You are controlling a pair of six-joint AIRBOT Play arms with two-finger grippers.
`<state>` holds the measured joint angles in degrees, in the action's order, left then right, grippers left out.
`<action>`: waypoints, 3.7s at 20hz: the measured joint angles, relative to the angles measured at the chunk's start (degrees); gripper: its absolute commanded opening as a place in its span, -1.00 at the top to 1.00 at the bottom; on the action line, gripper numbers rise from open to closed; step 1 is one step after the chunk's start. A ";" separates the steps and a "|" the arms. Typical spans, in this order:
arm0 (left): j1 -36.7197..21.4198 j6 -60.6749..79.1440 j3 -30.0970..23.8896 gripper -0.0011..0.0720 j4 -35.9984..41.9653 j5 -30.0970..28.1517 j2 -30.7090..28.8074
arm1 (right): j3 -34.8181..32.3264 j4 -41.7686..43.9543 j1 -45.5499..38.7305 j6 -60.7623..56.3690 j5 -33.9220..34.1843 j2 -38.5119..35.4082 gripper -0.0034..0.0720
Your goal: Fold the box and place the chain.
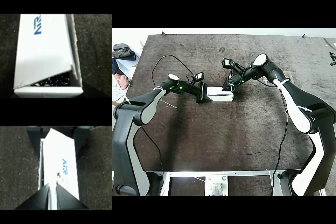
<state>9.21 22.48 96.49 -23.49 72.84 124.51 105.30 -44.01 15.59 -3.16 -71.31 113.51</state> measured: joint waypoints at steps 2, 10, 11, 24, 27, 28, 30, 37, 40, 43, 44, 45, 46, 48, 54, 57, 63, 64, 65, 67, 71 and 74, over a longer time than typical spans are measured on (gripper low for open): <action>0.00 0.00 0.00 0.02 0.00 -0.02 0.00 | -0.11 -0.48 0.09 0.00 0.00 0.00 0.65; 0.02 0.13 0.00 0.02 -0.09 0.00 0.00 | -4.17 -1.31 0.50 -0.04 -0.09 0.00 0.28; 0.02 0.13 0.00 0.02 -0.09 0.00 0.00 | -4.42 -1.31 0.50 -0.02 -0.26 -0.07 0.24; 0.00 0.07 0.00 0.02 -0.09 0.11 0.00 | -5.11 10.54 -2.01 -3.82 -1.31 -2.14 0.88; 0.00 0.04 -0.02 0.02 -0.07 0.09 0.00 | -5.11 9.62 -2.12 -6.93 -1.64 0.24 0.88; 0.00 0.04 0.00 0.02 -0.07 0.07 0.00 | -5.11 8.66 -2.14 -8.02 -1.73 1.14 0.89; 0.00 0.20 0.00 0.02 -0.09 0.02 0.00 | -5.09 7.34 -2.27 -9.49 -2.38 2.62 0.89; 0.04 0.11 -0.02 0.02 -0.09 -0.02 0.00 | -4.94 4.11 -2.34 -11.19 -1.70 4.17 0.89; 0.04 0.00 -0.02 0.02 -0.04 -0.02 0.00 | -5.14 4.52 -2.38 -11.13 -1.09 2.97 0.89; 0.02 -0.17 -0.02 0.02 0.04 0.04 0.00 | -5.14 6.99 -2.62 -10.56 -0.81 -0.63 0.89; 0.02 -0.17 -0.02 0.02 0.04 0.02 0.00 | -5.03 8.72 -2.60 -10.60 -0.31 -2.32 0.89; 0.02 -0.15 -0.02 0.02 0.04 0.04 0.00 | -5.03 10.29 -2.58 -11.19 -0.81 -4.07 0.89; 0.02 -0.13 -0.02 0.02 0.04 0.04 0.00 | -5.14 11.21 -2.60 -12.02 -0.87 -5.64 0.89; 0.02 -0.07 -0.02 0.02 0.02 0.02 0.00 | -6.08 13.14 -3.02 -13.97 -0.66 -10.10 0.89; 0.02 -0.02 -0.02 0.02 0.00 0.02 0.00 | -24.39 13.27 -4.94 -18.75 12.15 -32.28 0.89; 0.02 0.00 -0.02 0.02 -0.02 0.02 0.00 | -40.94 12.55 -7.69 -19.82 25.68 -48.24 0.89; 0.02 0.00 -0.02 0.02 -0.02 0.02 0.00 | -72.26 10.19 -13.70 -20.48 45.92 -78.75 0.89; 0.02 0.00 -0.02 0.02 -0.02 0.02 0.00 | -76.76 9.90 -14.34 -20.52 48.52 -83.25 0.89; 0.02 0.02 0.00 0.02 0.00 0.02 0.00 | -80.50 9.86 -14.88 -20.57 51.21 -87.25 0.89; 0.02 0.00 -0.02 0.02 0.28 0.02 0.00 | -87.19 9.64 -15.65 -20.63 55.91 -94.42 0.89; 0.00 0.00 -0.02 0.91 1.22 -0.13 0.02 | -94.88 9.46 -16.17 -20.63 60.98 -103.10 0.89; -0.26 0.17 0.48 0.94 2.73 -0.20 -0.35 | -96.87 9.42 -16.31 -20.65 62.62 -105.37 0.89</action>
<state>8.95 22.65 96.97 -20.75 72.64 124.16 8.43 -34.59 -0.71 -23.81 -8.69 8.14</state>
